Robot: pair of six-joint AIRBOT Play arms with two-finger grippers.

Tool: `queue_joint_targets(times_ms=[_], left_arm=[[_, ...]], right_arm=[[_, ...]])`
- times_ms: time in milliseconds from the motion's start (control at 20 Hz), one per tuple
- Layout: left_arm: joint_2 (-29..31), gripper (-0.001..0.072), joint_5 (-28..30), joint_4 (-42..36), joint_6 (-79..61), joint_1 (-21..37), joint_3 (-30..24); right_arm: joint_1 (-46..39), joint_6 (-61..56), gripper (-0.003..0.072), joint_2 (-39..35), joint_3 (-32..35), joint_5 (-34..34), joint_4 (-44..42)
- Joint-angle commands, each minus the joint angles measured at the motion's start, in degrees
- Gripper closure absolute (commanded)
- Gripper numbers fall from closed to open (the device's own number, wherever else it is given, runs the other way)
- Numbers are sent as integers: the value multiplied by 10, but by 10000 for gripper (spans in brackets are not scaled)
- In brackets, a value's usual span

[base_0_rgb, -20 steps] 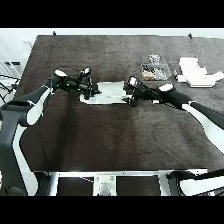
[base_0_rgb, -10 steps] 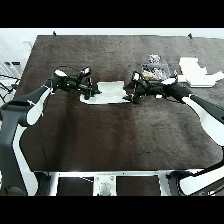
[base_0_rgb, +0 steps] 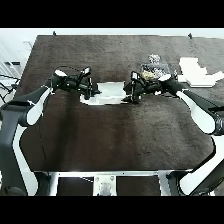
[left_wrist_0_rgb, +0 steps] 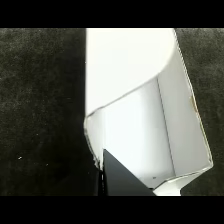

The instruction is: Fold the box and place the chain.

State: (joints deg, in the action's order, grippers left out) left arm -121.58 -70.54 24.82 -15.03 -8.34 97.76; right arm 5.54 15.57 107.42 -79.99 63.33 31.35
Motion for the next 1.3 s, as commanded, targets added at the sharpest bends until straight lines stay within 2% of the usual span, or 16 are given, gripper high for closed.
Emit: queue_joint_targets(times_ms=[0, 1250], left_arm=[[0, 690, 1, 0, 0, 0, 0], [0, 690, 1, 0, 0, 0, 0]], right_arm=[[0, -4, 18, 17, -13, 32, 9], [22, 10, 25, 76, -69, 32, 7]])
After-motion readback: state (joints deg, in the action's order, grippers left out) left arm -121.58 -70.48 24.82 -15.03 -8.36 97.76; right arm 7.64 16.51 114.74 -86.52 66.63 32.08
